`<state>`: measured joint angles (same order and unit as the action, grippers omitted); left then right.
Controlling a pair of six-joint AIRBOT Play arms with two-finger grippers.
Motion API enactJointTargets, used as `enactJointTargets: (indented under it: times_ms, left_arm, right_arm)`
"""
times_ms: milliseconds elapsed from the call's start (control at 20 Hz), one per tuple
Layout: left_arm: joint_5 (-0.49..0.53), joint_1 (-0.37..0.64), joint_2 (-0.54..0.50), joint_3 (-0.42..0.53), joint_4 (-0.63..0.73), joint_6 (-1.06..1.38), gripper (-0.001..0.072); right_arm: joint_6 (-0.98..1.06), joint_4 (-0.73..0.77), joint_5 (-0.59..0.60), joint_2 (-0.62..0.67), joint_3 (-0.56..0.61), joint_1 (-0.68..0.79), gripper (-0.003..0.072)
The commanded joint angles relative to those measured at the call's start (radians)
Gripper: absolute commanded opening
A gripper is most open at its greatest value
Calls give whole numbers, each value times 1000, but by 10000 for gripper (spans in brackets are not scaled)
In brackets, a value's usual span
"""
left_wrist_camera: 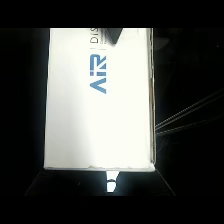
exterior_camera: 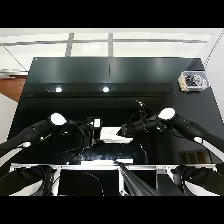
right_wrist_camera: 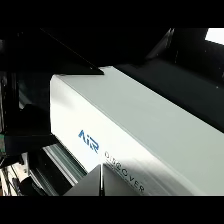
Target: Fold the box and place the chain.
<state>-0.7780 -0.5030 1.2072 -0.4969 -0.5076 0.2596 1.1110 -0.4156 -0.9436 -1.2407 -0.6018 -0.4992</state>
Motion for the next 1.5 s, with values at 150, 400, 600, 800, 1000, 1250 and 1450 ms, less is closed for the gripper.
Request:
enactJointTargets:
  times_ms: [150, 400, 600, 800, 1000, 1250, 1450]
  left_arm:
    - [0, 0, 1, 0, 0, 0, 385]
    - [0, 0, 1, 0, 0, 0, 385]
    - [0, 0, 1, 0, 0, 0, 385]
    - [1, 1, 1, 0, 0, 0, 407]
    - [12, 3, -11, -1, -22, -34, 713]
    - [-43, 7, -187, -1, -282, -301, 713]
    - [-154, 17, -324, -1, -291, -452, 713]
  right_arm:
    - [-32, -7, -101, 2, -25, 22, 39]
    - [-43, -62, -287, 134, -113, 186, 39]
    - [-8, -218, -261, 248, -123, 394, 39]
    - [137, -467, -71, 261, -123, 441, 39]
    - [142, -465, -49, 261, -123, 441, 39]
    - [142, -465, -81, 261, -123, 441, 39]
    - [142, -465, -81, 261, -123, 441, 39]
